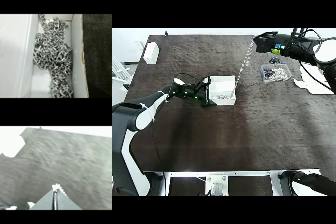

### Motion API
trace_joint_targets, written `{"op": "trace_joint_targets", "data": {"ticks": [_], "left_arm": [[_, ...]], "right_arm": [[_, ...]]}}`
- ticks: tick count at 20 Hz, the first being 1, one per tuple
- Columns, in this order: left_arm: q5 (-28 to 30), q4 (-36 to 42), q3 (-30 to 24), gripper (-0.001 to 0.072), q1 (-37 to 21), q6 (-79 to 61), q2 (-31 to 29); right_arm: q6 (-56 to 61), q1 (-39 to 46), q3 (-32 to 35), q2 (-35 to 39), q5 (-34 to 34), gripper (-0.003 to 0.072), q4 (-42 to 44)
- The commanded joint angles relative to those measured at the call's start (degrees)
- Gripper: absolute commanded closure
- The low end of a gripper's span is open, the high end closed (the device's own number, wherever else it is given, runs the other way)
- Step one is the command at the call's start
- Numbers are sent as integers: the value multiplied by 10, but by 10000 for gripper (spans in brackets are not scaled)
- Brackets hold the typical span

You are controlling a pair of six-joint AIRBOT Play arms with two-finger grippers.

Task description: Fold the box and place the chain.

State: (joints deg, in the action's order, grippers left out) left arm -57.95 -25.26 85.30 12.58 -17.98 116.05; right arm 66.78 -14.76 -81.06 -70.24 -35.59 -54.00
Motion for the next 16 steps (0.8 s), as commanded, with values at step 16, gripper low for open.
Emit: {"op": "trace_joint_targets", "data": {"ticks": [16], "left_arm": [[-1, 0, 0, 302, 0, 0, 0]], "right_arm": [[2, -131, 145, -157, 64, 676, 0]]}}
